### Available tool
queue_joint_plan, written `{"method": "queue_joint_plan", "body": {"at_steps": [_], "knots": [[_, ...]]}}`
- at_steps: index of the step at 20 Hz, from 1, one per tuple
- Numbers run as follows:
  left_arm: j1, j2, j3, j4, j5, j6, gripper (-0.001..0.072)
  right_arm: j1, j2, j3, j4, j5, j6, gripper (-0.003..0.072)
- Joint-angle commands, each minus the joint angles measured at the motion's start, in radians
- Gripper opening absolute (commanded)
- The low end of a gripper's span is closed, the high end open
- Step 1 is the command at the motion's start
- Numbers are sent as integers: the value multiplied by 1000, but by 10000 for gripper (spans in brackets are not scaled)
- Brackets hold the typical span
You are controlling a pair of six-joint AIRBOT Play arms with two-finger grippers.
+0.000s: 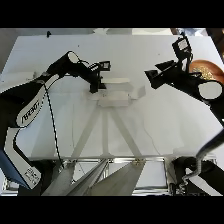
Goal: Fold the box and place the chain.
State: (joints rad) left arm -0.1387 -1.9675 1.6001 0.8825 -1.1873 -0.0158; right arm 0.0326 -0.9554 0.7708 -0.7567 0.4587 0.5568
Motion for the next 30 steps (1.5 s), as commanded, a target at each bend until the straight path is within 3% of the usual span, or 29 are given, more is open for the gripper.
{"method": "queue_joint_plan", "body": {"at_steps": [1,7,11,19,21,24,25,30], "knots": [[0,-1,0,1,1,0,11,1,62,11,0,181,-119,563],[0,-1,0,1,1,0,11,1,145,11,-12,442,-174,600],[0,-1,0,1,1,0,12,1,145,11,-97,526,-173,653],[0,-1,0,1,1,0,12,2,145,4,-111,506,-171,675],[0,-1,0,1,1,0,12,2,139,-29,-111,404,-182,675],[0,-1,0,1,1,0,12,2,95,-125,-87,159,-336,675],[0,-1,0,1,1,0,12,2,69,-143,-58,137,-395,675],[0,-1,0,1,1,0,12,31,-147,-149,122,280,-789,675]]}}
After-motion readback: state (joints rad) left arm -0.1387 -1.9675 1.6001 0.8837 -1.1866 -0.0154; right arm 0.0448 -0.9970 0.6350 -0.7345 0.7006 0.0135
